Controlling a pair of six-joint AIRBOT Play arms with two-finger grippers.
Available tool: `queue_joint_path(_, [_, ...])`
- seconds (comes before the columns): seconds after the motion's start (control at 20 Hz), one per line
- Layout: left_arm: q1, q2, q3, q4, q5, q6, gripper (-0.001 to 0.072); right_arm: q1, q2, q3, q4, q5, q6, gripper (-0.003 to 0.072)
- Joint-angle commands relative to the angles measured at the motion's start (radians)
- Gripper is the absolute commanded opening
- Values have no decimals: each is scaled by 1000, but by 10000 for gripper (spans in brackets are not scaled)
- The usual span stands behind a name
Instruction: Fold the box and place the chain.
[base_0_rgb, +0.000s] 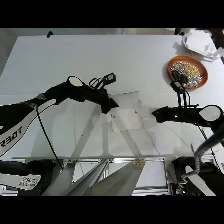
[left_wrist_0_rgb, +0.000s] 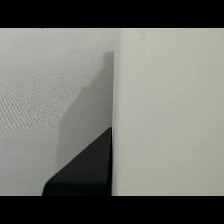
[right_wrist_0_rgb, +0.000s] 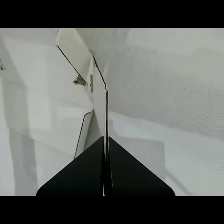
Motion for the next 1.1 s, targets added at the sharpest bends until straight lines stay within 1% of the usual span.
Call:
queue_joint_path(0.0, [2, 47, 0, 74, -25, 35, 3, 1, 3, 1, 5, 44, 4, 120])
queue_joint_path(0.05, [2, 74, 0, 98, -58, 35, 5, 1, 8, 4, 5, 73, 4, 193])
queue_joint_path(0.1, [2, 104, 0, 117, -83, 35, 5, 1, 15, 14, 3, 117, 4, 212])
queue_joint_path(0.15, [2, 139, 0, 138, -99, 35, 5, 0, 23, 30, 0, 160, 4, 214])
queue_joint_path(0.2, [2, 173, 0, 155, -109, 31, 5, 1, 36, 55, -10, 211, 5, 248])
queue_joint_path(0.3, [2, 239, 0, 192, -143, 25, 5, 0, 72, 107, -34, 301, 5, 252])
queue_joint_path(0.35, [1, 269, 0, 214, -176, 25, 4, 0, 95, 134, -54, 357, 7, 252])
queue_joint_path(0.45, [2, 308, 0, 226, -258, 11, 1, 1, 156, 160, -101, 454, 20, 251])
queue_joint_path(0.5, [0, 315, 0, 224, -271, -25, 0, 1, 192, 160, -130, 490, 19, 250])
queue_joint_path(0.55, [0, 314, 0, 225, -260, -85, -1, 1, 223, 160, -158, 519, 19, 250])
queue_joint_path(0.6, [0, 314, -7, 223, -227, -120, -2, 1, 254, 160, -195, 537, 19, 247])
queue_joint_path(0.7, [-10, 312, -34, 202, -158, -94, -1, 1, 299, 160, -266, 534, 19, 237])
queue_joint_path(0.75, [-21, 307, -47, 192, -143, -56, 0, 1, 314, 160, -286, 526, 19, 237])
queue_joint_path(0.85, [-46, 274, -56, 191, -109, -8, 5, 1, 326, 159, -284, 494, 17, 237])
queue_joint_path(1.0, [-83, 188, -56, 188, 5, -3, 4, 1, 325, 159, -244, 433, -60, 237])
queue_joint_path(1.05, [-92, 163, -56, 188, 26, 11, 4, 1, 325, 159, -244, 415, -61, 237])
